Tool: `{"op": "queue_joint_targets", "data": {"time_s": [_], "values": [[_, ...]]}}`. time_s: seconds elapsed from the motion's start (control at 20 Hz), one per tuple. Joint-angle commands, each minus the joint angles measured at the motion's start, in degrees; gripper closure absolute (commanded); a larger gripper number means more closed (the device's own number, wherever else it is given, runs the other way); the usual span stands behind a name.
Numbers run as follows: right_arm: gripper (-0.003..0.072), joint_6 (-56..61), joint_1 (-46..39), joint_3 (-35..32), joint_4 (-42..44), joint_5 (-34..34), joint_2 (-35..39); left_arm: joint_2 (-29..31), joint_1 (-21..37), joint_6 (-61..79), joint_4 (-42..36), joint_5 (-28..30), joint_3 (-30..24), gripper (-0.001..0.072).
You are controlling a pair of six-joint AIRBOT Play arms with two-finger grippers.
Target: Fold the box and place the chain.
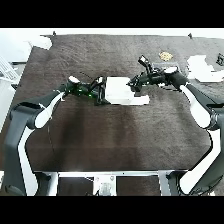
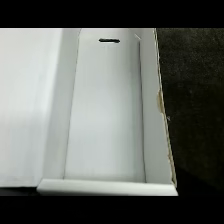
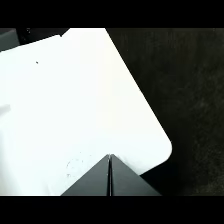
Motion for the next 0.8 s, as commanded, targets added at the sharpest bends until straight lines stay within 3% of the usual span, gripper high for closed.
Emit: {"op": "queue_joint_targets", "data": {"time_s": [0.0,0.45,0.75], "values": [[0.0677,0.48,0.81,0.44,-2.29,0.17,-1.22,0.02,0.02,0.13,-0.11,0.0,0.02,0.0359],[0.0678,-1.49,1.49,2.36,-4.09,1.36,-0.07,0.02,0.02,0.11,-0.11,0.0,0.02,0.0359],[0.0679,0.33,-0.33,0.96,-8.59,2.62,10.8,0.02,0.02,0.11,-0.11,-0.02,0.02,0.0359]]}}
